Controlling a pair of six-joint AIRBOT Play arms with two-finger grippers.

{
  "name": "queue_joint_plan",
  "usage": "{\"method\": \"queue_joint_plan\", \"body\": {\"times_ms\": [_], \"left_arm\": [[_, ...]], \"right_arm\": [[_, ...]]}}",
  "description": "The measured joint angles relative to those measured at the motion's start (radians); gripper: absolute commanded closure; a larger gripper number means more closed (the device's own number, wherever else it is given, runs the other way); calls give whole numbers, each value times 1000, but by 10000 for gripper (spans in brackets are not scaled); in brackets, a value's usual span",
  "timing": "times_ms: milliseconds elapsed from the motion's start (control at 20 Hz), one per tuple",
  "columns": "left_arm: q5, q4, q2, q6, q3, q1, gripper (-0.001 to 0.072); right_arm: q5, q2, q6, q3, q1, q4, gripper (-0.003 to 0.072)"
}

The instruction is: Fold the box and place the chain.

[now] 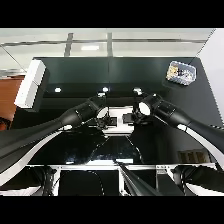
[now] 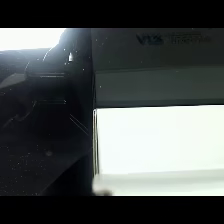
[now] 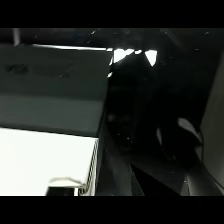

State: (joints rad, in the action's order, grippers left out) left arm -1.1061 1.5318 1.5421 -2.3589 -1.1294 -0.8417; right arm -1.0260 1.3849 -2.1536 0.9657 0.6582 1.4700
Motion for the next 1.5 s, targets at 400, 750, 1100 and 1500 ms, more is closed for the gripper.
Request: {"method": "queue_joint_plan", "body": {"times_ms": [400, 750, 1100, 1500], "left_arm": [[2, -1, 0, 2, 0, 0, 683], [-6, 1, 0, 4, 0, 0, 683], [-5, 1, 0, 1, 0, 0, 683], [-5, 1, 0, 3, 0, 0, 683]], "right_arm": [[8, 28, -73, 2, 29, 1, 675], [-5, 33, -78, 2, 31, -21, 593], [-5, 31, -72, 2, 31, -25, 400], [-101, -141, 69, 75, 2, 3, 401]]}}
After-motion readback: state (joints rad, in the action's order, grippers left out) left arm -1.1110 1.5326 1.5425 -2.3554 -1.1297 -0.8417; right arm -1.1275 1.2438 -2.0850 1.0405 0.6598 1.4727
